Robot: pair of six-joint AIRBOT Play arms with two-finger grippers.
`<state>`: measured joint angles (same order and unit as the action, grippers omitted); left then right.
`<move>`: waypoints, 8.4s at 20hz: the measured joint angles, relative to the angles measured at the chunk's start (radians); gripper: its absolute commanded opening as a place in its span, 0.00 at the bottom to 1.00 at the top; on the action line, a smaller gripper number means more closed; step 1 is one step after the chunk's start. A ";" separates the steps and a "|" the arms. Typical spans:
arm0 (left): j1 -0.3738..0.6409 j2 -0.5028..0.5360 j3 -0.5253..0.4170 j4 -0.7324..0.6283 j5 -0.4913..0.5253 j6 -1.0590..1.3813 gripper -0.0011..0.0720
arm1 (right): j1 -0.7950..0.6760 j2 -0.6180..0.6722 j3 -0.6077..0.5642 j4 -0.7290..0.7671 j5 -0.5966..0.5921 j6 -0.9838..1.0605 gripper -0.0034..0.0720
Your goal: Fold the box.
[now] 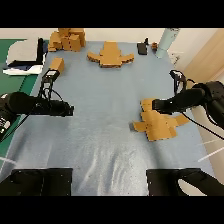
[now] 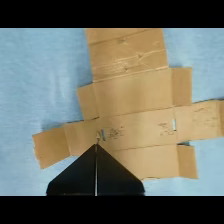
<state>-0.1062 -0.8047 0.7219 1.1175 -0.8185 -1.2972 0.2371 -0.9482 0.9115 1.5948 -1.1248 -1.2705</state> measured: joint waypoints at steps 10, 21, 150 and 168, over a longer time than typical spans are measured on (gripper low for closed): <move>-0.046 -0.035 0.001 -0.298 0.027 -0.001 0.80 | -0.491 -0.196 0.129 -0.259 -0.190 -0.168 0.74; -0.087 -0.122 0.002 -0.444 0.003 0.037 0.81 | -0.759 -0.557 0.248 0.217 -0.154 -0.763 0.46; -0.162 -0.846 0.343 -0.835 -0.298 1.328 0.03 | 0.007 -0.147 -0.162 0.722 0.487 -0.525 0.06; -0.161 -0.846 0.341 -0.825 -0.295 1.325 0.04 | 0.167 -0.125 -0.205 0.282 0.140 -0.321 0.05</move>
<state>-0.2672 -1.6512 1.0626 0.2924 -1.1137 0.0280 0.4042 -1.0729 0.7067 1.8763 -0.9844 -1.5913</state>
